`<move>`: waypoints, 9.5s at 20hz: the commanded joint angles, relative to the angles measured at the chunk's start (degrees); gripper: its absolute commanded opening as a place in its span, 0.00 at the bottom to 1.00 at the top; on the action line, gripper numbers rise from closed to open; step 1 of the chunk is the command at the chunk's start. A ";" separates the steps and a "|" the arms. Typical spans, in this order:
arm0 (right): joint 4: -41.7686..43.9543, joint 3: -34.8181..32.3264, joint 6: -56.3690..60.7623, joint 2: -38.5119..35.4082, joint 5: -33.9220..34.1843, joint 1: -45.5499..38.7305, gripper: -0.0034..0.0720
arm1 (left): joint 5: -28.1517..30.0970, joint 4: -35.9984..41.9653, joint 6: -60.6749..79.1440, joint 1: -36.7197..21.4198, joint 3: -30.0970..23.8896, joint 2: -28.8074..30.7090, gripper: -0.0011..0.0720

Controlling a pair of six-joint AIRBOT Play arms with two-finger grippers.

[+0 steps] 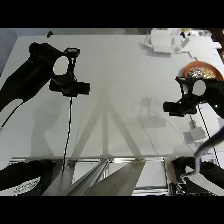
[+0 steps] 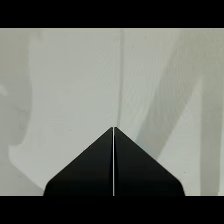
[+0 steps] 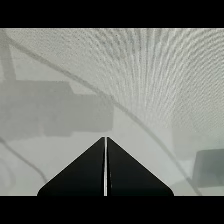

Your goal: Fold the box and place the chain.

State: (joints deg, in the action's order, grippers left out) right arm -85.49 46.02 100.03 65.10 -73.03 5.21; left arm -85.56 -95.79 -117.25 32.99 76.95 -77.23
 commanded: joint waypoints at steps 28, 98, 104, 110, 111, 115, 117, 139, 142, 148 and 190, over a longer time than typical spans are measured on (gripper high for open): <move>-45.03 0.04 -9.18 1.22 8.79 -39.28 0.81 | 0.00 -0.02 0.00 -0.04 -0.02 0.04 0.03; 13.94 -21.88 -19.10 -20.94 24.63 14.95 0.07 | 27.08 61.24 81.29 -7.54 -22.95 -7.61 0.88; 13.94 -21.88 -19.08 -20.94 24.50 14.95 0.07 | 30.93 62.31 89.20 -4.26 -22.95 -11.15 0.35; 14.21 -21.77 -19.06 -20.94 24.37 14.95 0.07 | 32.50 63.08 101.83 -4.11 -22.91 -10.78 0.02; 14.25 -21.35 -19.08 -20.94 24.24 14.95 0.11 | 32.06 63.23 105.44 -3.91 -22.91 -10.78 0.02; 13.73 -16.11 -21.14 -20.98 18.78 14.95 0.51 | 32.20 67.01 114.66 -2.25 -22.88 -10.78 0.02; 11.69 -13.25 -21.20 -21.00 15.41 14.95 0.51 | 32.24 66.69 116.72 -1.42 -22.88 -10.80 0.02; 4.98 -12.04 -26.03 -21.05 12.96 14.91 0.50 | 35.45 66.18 121.72 0.33 -22.88 -14.51 0.02; 5.03 -12.04 -26.86 -21.05 13.97 14.91 0.50 | 36.24 65.64 120.17 0.33 -22.88 -13.20 0.02; 5.81 -12.04 -31.34 -21.05 15.65 14.91 0.49 | 39.34 57.61 114.60 1.81 -22.88 -10.93 0.02; 16.15 -12.07 -52.72 -21.05 15.41 14.91 0.09 | 38.84 64.94 114.22 2.12 -22.88 -12.70 0.03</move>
State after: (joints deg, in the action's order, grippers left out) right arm -71.64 33.93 53.45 44.07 -57.54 20.12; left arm -45.82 -30.87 -3.03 35.07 54.02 -89.89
